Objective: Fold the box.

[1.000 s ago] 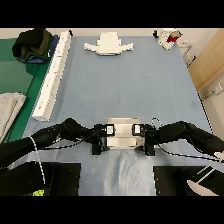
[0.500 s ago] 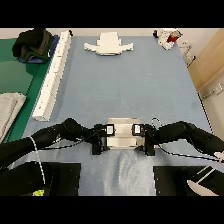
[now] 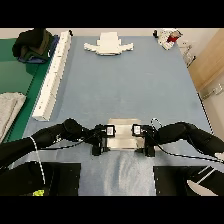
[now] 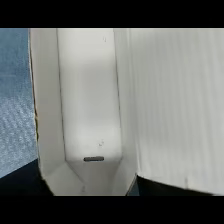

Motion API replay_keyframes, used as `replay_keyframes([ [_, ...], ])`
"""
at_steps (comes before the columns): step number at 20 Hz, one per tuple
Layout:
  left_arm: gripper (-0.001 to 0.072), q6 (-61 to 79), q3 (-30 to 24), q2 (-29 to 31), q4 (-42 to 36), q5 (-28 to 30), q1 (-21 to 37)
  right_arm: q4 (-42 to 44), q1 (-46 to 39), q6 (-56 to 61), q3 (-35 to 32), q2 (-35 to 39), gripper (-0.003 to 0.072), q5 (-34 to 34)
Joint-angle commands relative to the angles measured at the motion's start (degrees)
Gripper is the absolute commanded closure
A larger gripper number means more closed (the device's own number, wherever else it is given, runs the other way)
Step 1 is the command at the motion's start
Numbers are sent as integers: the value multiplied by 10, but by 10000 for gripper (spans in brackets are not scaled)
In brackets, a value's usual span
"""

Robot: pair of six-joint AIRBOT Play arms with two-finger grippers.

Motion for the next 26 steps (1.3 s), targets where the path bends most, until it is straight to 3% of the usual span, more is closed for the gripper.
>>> replay_keyframes([
  [1,264,-2,0,0,0,4,0,-50,-1,77,1,37,-34,-11],
  [3,264,-2,0,0,0,4,0,-134,-1,171,2,78,-34,-40],
  [6,263,-2,0,0,0,4,0,-252,-1,370,33,146,-34,-136],
  [9,263,-2,0,0,0,4,0,-296,-1,585,80,197,-21,-241],
  [10,263,-2,0,0,0,4,0,-294,-1,650,89,206,51,-261],
  [13,263,-2,0,0,0,4,0,-206,-1,784,82,206,393,-273],
  [15,264,-2,0,0,0,4,0,-88,-1,822,65,182,531,-245],
  [17,264,-2,0,0,0,4,0,16,3,838,48,143,583,-199],
  [18,263,-2,0,0,0,4,0,47,15,838,46,121,658,-173],
  [21,264,-2,0,0,0,4,0,128,79,838,56,62,662,-51],
  [23,264,-2,0,0,0,4,0,123,92,843,91,35,661,5],
  [24,264,-2,0,0,0,4,0,117,88,846,109,23,626,24],
  [25,264,-2,0,0,0,4,0,113,78,849,127,11,499,38],
  [26,264,-2,0,0,0,4,0,110,65,849,141,0,452,43],
])
